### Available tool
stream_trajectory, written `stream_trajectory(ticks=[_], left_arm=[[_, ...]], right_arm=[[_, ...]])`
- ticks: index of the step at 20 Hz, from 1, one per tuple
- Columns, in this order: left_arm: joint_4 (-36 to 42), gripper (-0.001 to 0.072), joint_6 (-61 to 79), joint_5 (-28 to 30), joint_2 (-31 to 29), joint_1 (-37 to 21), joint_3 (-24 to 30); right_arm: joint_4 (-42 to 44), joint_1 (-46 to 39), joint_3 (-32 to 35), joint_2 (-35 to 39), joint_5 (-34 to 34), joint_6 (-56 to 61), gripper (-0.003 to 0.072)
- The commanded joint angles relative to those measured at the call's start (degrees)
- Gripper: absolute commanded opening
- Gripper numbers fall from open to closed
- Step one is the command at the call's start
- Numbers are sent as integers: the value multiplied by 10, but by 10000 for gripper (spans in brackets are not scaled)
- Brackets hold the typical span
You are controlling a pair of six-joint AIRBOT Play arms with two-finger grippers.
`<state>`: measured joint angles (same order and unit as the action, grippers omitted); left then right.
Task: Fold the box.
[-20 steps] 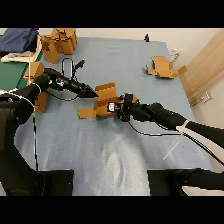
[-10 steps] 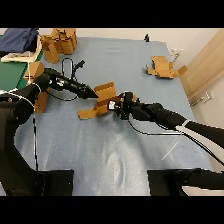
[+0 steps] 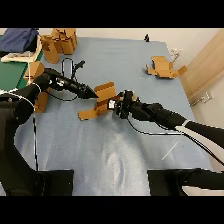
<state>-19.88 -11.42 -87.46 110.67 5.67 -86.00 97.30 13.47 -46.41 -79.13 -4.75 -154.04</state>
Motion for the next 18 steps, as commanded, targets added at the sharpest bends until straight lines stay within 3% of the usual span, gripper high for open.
stream_trajectory(ticks=[1, 5, 12, 18], left_arm=[[0, 20, 0, -3, 0, 0, 0], [-1, 20, 0, -7, 0, 0, 0], [-12, 20, 0, -7, 0, 0, -1], [-12, 20, 0, -3, 0, 0, -2]], right_arm=[[0, -3, -1, -5, 5, -1, 714], [1, -9, -16, -6, -14, 0, 712], [22, -17, -88, -21, -154, -13, 708], [36, -26, -101, -31, -159, -70, 708]])
